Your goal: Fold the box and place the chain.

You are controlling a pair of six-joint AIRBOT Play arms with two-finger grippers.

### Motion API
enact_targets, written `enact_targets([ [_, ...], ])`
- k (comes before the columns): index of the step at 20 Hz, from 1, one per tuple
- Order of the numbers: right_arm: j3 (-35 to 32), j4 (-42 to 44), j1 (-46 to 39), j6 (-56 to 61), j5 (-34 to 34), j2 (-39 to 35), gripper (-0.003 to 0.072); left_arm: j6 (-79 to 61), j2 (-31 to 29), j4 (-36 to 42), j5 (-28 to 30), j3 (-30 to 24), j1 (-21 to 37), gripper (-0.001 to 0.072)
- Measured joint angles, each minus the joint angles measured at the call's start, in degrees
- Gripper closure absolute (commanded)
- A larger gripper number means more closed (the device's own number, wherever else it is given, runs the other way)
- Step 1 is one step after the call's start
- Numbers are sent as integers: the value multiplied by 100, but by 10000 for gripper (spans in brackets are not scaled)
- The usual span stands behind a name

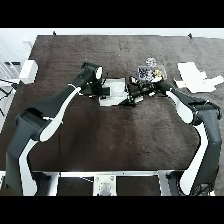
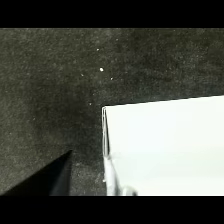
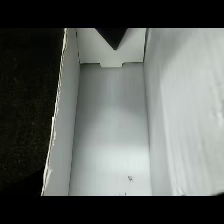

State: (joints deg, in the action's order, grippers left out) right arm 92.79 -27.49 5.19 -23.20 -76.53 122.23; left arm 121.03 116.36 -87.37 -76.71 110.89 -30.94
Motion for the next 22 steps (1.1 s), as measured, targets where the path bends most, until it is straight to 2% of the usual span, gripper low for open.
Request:
enact_targets([
  [1,0,2,0,0,0,0,116,0,2,-2,7,0,-2,451],
  [3,0,7,0,2,2,0,115,2,4,-7,26,0,-13,491],
  [4,0,7,0,2,0,0,115,4,4,-15,26,0,-17,554],
  [7,0,11,2,2,0,0,116,2,9,-17,42,2,-24,608],
  [8,0,11,2,2,0,0,116,4,9,-22,42,2,-26,690],
  [13,0,7,2,9,-2,0,115,-63,9,-44,39,2,-22,688],
  [14,0,7,2,9,-2,0,115,-70,9,-44,39,2,-22,608],
  [15,0,4,2,0,-2,0,116,-107,9,-42,31,2,-22,383],
  [16,0,-9,-2,-2,-2,0,115,-109,9,-46,-2,2,-20,210],
  [19,0,-7,-9,-2,-2,0,115,-107,-15,81,24,2,13,199],
  [20,0,-7,-9,-2,-2,0,116,-109,-28,122,24,11,26,52],
  [21,0,-4,-9,-2,0,0,115,-140,-50,168,11,42,37,-11],
  [22,0,-4,-9,-2,-2,0,115,-203,-76,210,-26,87,44,-11],
])
